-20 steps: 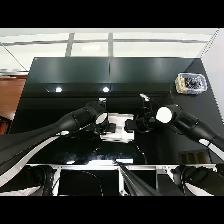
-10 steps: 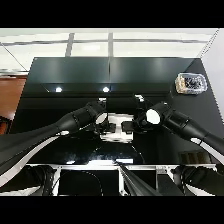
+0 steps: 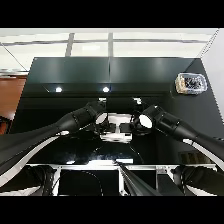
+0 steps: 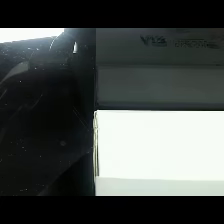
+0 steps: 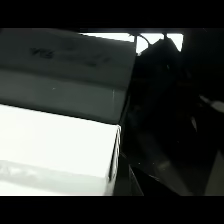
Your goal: Fold the box and place the chain.
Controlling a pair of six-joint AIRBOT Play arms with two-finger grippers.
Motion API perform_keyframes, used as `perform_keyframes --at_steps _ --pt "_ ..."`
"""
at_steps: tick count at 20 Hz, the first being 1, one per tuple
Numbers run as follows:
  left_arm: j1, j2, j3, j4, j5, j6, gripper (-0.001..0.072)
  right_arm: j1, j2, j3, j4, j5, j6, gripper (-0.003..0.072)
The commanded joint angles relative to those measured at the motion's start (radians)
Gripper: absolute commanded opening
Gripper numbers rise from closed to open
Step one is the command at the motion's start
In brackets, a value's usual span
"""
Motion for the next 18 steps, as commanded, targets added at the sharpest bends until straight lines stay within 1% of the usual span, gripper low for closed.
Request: perform_keyframes --at_steps 1,3,4,7,18 --pt "0.001 0.000 0.001 0.000 -0.002 0.000 0.0027 0.004 -0.050 0.045 -0.013 0.074 0.069 0.0371" --pt "0.001 0.000 0.001 0.000 0.000 0.000 0.0027 0.014 -0.073 0.080 -0.045 0.120 0.103 0.0370" --pt "0.001 0.000 0.001 0.000 0.000 0.000 0.0028 0.020 -0.080 0.090 -0.068 0.138 0.120 0.0270" --pt "0.001 0.000 0.001 0.000 0.000 0.000 0.0028 0.020 -0.087 0.093 -0.074 0.163 0.147 0.0265" --pt "0.001 0.000 0.001 0.000 0.002 0.000 0.0028 0.022 -0.125 0.093 -0.048 0.144 0.150 0.0265"
